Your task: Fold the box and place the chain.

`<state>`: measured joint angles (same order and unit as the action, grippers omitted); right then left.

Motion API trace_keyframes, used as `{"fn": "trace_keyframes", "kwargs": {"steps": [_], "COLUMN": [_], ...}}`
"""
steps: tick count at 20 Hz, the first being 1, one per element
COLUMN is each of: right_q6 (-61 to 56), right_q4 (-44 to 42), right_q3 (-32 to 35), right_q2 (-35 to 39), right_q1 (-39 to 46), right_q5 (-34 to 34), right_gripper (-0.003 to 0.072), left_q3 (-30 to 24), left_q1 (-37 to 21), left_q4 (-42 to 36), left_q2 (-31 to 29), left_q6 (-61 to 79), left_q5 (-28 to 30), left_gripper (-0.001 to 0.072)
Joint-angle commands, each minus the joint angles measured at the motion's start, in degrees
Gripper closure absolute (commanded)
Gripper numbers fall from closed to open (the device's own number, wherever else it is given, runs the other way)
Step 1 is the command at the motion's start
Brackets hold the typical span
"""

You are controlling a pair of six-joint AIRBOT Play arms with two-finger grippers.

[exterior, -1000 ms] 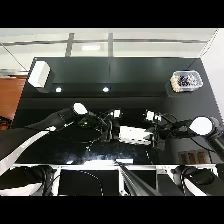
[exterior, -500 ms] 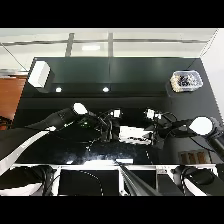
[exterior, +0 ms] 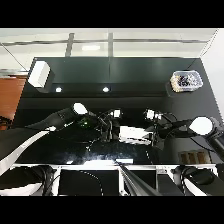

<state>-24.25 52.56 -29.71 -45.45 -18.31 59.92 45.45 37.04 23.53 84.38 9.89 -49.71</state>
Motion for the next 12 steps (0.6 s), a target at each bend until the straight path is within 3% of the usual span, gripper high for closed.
{"fn": "trace_keyframes", "kwargs": {"steps": [1, 12], "right_q6": [0.0, 0.0], "right_q4": [0.0, 0.0], "right_q3": [0.0, 1.0], "right_q2": [0.0, 0.0], "right_q1": [0.0, 0.0], "right_q5": [0.3, 0.2], "right_gripper": [0.0378, 0.0377], "left_q3": [0.0, 0.0], "left_q1": [0.0, 0.0], "left_q4": [0.0, 0.0], "left_q2": [0.0, 0.0], "left_q6": [0.0, 0.0], "left_q5": [0.0, 0.0], "left_gripper": [0.044, 0.044]}}
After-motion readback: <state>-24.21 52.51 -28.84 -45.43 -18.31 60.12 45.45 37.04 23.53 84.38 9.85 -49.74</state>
